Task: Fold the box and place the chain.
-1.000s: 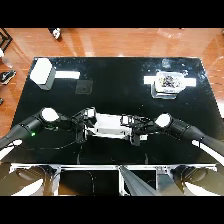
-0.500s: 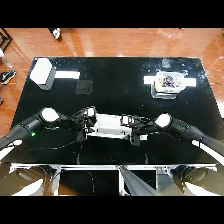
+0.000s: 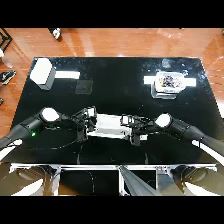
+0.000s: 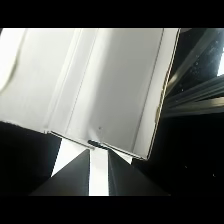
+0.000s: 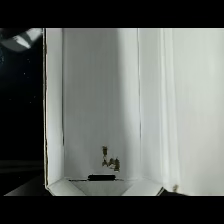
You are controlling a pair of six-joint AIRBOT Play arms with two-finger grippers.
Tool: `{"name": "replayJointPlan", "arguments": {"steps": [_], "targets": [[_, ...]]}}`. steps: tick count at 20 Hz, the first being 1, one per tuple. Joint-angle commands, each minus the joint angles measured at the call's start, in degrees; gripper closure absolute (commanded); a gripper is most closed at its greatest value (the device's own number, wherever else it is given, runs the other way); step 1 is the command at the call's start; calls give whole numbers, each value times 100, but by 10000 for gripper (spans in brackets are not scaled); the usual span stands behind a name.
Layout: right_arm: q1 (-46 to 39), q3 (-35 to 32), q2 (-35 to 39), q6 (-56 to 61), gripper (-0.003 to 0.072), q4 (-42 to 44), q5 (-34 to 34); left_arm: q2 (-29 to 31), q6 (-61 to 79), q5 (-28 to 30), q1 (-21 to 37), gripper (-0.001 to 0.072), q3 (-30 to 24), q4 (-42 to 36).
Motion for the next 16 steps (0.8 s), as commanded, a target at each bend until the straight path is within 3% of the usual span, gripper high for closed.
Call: {"name": "replayJointPlan", "arguments": {"steps": [1,8,16], "targets": [[0,-2,-4,0,348,2,2,-70,282,94,0,497,-2,-214],[0,-2,-4,2,349,4,0,-348,428,328,-400,497,-2,-334],[0,-2,-4,2,348,4,0,-361,426,332,-415,495,-2,-337]]}}
